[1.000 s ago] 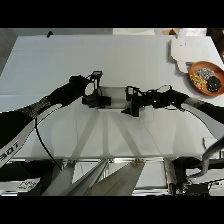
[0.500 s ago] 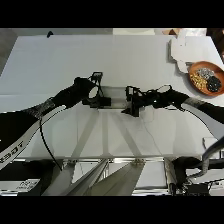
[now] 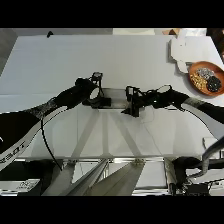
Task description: Fold the box and place the chain.
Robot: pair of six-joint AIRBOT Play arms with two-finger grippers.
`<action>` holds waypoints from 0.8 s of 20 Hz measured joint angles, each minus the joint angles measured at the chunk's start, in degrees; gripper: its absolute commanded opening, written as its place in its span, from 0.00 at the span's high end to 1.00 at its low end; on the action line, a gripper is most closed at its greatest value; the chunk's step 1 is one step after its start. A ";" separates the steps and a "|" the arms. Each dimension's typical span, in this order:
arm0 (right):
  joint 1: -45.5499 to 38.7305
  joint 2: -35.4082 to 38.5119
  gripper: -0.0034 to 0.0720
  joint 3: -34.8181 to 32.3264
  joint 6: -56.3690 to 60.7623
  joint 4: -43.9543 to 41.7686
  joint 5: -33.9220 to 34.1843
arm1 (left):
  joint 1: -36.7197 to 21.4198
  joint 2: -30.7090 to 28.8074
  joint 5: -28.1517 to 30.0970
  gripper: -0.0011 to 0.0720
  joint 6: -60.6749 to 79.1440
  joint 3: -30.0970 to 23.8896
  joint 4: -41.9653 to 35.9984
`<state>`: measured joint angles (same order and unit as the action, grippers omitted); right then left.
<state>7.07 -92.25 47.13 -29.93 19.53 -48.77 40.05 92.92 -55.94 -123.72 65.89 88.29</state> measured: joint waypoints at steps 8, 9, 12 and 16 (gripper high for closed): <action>0.00 -0.02 0.27 0.02 -0.04 -0.17 0.07 | -0.11 -2.25 -0.79 0.43 -0.37 -0.09 -0.22; -0.02 -0.02 0.27 0.02 0.04 -0.22 0.07 | -0.24 -2.95 -1.20 0.43 -0.33 -0.09 0.31; 0.00 -0.02 0.27 0.02 0.04 -0.09 -0.02 | -0.90 -5.31 -3.30 0.43 0.07 -0.07 0.35; 0.00 -0.02 0.27 0.02 0.04 -0.04 0.00 | -2.60 -9.03 -6.62 0.43 0.57 -0.09 0.66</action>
